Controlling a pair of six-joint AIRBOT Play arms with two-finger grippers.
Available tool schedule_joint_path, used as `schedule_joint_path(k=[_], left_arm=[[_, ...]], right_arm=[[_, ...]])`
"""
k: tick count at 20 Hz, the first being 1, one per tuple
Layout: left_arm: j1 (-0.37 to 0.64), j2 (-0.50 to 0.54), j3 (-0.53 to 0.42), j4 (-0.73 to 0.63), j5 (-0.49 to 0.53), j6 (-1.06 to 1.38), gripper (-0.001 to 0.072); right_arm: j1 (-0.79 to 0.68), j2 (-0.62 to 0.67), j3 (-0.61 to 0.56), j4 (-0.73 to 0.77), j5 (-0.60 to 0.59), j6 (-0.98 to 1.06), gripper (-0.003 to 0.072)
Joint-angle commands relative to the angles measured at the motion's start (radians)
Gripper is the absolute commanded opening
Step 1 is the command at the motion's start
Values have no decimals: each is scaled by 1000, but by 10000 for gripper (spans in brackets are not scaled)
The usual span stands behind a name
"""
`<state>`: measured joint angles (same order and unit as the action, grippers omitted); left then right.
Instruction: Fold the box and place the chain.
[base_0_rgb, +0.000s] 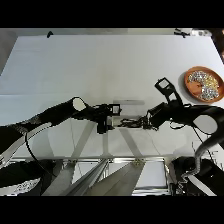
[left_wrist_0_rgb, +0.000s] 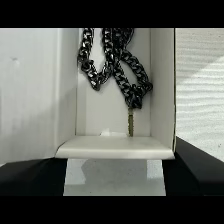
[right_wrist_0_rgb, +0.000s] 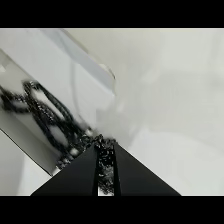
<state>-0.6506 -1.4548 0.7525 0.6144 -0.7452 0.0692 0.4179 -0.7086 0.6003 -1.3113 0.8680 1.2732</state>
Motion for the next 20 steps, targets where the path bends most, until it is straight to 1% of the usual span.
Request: schedule_joint_path(k=[1, 4, 6, 10, 15, 20], left_arm=[[1, 0, 1, 0, 0, 0, 13], [1, 0, 1, 0, 0, 0, 13], [1, 0, 1, 0, 0, 0, 13], [1, 0, 1, 0, 0, 0, 13], [1, 0, 1, 0, 0, 0, 13], [1, 0, 1, 0, 0, 0, 13]], right_arm=[[9, 49, 87, 119, -45, 8, 8], [80, 48, 121, 175, -127, 2, 8], [130, 43, 121, 175, -144, 2, 8], [162, -6, 121, 176, -106, 14, 8], [162, -122, 109, 179, 17, 40, 8], [162, -291, 77, 201, 19, 40, 9]])
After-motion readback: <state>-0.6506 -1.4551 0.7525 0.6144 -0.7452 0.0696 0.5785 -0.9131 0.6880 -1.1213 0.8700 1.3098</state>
